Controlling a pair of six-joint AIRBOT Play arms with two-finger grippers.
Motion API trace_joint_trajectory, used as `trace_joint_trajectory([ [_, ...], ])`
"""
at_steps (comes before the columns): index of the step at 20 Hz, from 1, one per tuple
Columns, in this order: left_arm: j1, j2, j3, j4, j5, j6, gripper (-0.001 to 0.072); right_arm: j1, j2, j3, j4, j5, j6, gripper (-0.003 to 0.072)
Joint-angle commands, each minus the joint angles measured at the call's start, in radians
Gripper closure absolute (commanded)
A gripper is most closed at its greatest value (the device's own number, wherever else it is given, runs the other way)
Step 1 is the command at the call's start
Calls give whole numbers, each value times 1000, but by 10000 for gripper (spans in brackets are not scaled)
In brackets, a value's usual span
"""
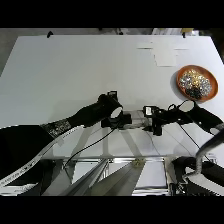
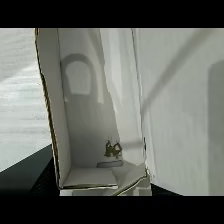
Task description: Fold the box and place the chain.
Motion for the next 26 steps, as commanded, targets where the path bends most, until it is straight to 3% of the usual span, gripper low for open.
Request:
trace_joint_trajectory([
  [1,0,2,1,-1,-5,0,593,1,0,0,0,1,0,365],
  [2,3,7,1,0,-10,1,552,1,0,0,0,1,0,365],
  [10,60,143,1,-5,-76,236,542,1,0,0,0,1,0,365],
  [12,84,198,1,-4,-117,356,401,1,0,0,0,1,0,365],
  [16,137,342,1,0,-193,602,383,1,0,0,0,1,0,365],
  [20,195,463,-9,8,-273,1099,169,1,0,0,0,1,0,365],
  [23,248,528,-156,-60,-164,1568,171,1,0,0,0,1,0,365],
  [26,321,532,-400,-307,90,2068,169,1,0,0,0,1,0,365],
])
